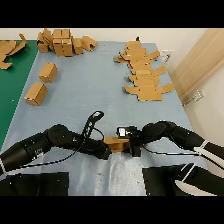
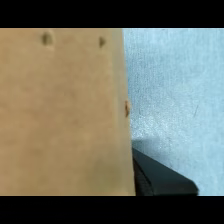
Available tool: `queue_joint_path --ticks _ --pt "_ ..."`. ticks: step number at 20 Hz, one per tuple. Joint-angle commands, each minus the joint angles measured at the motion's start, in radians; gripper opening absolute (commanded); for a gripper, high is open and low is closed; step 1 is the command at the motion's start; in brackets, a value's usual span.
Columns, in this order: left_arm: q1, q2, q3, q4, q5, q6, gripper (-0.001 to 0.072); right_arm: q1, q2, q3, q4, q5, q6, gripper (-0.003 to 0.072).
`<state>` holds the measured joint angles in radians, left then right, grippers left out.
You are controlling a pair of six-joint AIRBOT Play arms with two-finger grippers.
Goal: Fold the box.
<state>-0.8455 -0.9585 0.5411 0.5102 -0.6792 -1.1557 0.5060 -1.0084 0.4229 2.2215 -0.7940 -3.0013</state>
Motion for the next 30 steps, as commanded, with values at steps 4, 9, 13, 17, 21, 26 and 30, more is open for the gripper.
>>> queue_joint_path --ticks 4,9,13,17,21,26,30 --pt "-0.071 -0.02 -0.002 -0.095 0.354 -0.023 0.0009 0.0 0.0 0.0 0.0 0.0 0.0 0.051" --pt "-0.071 -0.022 -0.056 -0.095 0.499 -0.069 0.0009 0.0 0.0 0.0 0.0 0.0 0.0 0.051" --pt "-0.069 -0.083 -0.072 -0.095 0.492 -0.074 0.0009 0.0 0.0 0.0 0.0 0.0 0.0 0.051" --pt "-0.06 -0.167 -0.068 -0.095 0.485 -0.087 0.0009 0.0 0.0 0.0 0.0 0.0 0.0 0.051" --pt "-0.025 -0.175 -0.042 -0.085 0.485 -0.056 0.0009 0.0 0.0 0.0 0.0 0.0 0.0 0.051" --pt "0.027 -0.175 0.003 -0.082 0.488 0.072 0.0009 0.0 0.0 0.0 0.0 -0.001 0.0 0.051" --pt "0.144 -0.175 0.011 -0.075 0.384 0.13 0.0009 0.0 0.0 0.0 0.0 -0.001 0.0 0.051"
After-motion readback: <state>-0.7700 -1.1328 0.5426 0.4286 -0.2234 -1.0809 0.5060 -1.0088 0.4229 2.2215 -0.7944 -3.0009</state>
